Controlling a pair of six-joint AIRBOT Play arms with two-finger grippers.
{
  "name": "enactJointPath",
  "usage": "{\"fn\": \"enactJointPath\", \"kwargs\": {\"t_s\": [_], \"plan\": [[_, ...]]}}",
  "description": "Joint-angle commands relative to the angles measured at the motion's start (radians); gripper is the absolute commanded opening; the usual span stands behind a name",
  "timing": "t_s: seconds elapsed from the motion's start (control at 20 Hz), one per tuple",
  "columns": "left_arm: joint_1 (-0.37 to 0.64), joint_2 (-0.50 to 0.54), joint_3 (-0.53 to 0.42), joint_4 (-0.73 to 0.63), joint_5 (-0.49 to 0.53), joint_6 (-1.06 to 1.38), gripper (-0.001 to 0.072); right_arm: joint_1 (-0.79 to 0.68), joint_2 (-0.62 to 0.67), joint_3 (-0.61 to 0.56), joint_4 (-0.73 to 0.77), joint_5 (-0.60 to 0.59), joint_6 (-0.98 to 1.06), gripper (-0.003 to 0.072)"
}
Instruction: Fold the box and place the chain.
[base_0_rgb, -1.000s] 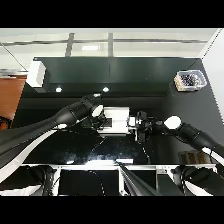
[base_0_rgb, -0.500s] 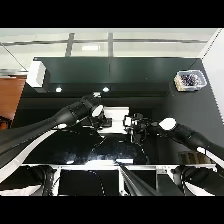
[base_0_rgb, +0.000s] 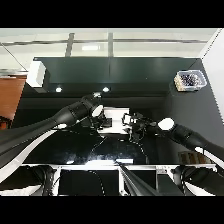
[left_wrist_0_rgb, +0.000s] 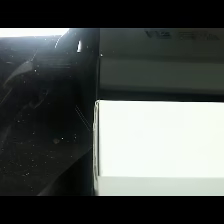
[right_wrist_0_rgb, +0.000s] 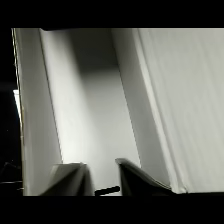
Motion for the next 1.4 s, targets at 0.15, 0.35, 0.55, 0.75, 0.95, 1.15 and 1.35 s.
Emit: {"fn": "enactJointPath", "kwargs": {"t_s": [0.15, 0.35, 0.55, 0.75, 0.95, 1.15, 1.35], "plan": [[0.0, 0.001, 0.001, 0.002, 0.0, 0.0, 0.0028, -0.001, 0.04, 0.0, -0.005, -0.027, 0.105, 0.0018], [0.0, -0.002, 0.001, 0.002, -0.001, 0.0, 0.0028, -0.094, 0.218, 0.002, -0.113, 0.024, 0.687, 0.0018], [0.0, -0.004, 0.001, 0.002, -0.002, 0.0, 0.0028, -0.406, 0.486, 0.001, -0.507, 0.242, 1.356, 0.0018], [0.0, -0.005, 0.001, 0.002, -0.001, 0.0, 0.0029, -0.722, 0.488, -0.065, -0.871, 0.541, 1.906, 0.0018], [0.0, -0.005, 0.001, 0.002, 0.0, 0.0, 0.0029, -0.707, 0.324, -0.159, -0.498, 0.537, 1.656, 0.0018], [0.0, -0.005, 0.001, 0.002, -0.002, 0.0, 0.0029, -0.592, 0.105, -0.144, -0.205, 0.513, 1.443, 0.0018], [0.0, -0.005, 0.001, 0.002, -0.002, 0.0, 0.0028, -0.471, -0.015, -0.081, -0.142, 0.462, 1.399, 0.0019]]}}
